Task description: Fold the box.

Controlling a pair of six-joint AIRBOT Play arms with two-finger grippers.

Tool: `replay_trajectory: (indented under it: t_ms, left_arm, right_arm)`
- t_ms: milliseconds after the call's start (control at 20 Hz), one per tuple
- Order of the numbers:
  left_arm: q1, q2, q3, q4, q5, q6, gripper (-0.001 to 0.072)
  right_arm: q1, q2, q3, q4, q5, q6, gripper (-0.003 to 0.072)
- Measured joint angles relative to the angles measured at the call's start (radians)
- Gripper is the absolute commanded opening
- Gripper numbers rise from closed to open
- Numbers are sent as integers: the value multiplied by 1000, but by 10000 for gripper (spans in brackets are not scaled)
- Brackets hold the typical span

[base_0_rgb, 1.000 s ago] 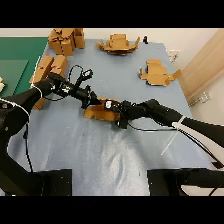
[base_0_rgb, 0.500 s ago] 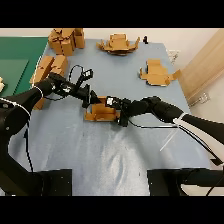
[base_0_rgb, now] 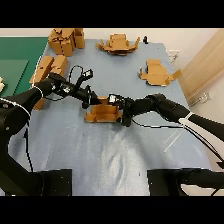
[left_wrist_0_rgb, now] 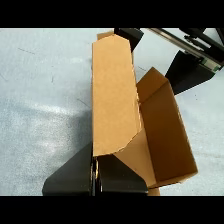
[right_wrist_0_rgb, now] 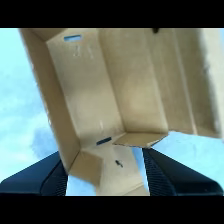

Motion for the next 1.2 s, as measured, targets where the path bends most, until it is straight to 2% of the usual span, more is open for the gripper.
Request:
replay_trajectory:
  t_ms: [250, 450, 500, 600, 1000, 1200]
  left_arm:
    - [0, 0, 0, 1, -6, 0, 18]
    - [0, 0, 0, 2, -34, 0, 18]
    - [0, 0, 0, 2, -42, 0, 18]
    - [0, 0, 0, 3, -64, 0, 18]
    - [0, 0, 0, 0, -129, 0, 18]
    - [0, 0, 0, 0, -135, 0, 18]
  right_arm:
    - [0, 6, 0, -11, -44, 11, 663]
    - [0, 7, 0, -48, 6, 49, 675]
    - [0, 7, 0, -55, 16, 57, 703]
    - [0, 6, 0, -69, 35, 68, 713]
    - [2, -3, 0, -97, 101, 75, 714]
    - [2, -26, 0, -52, 109, -9, 714]
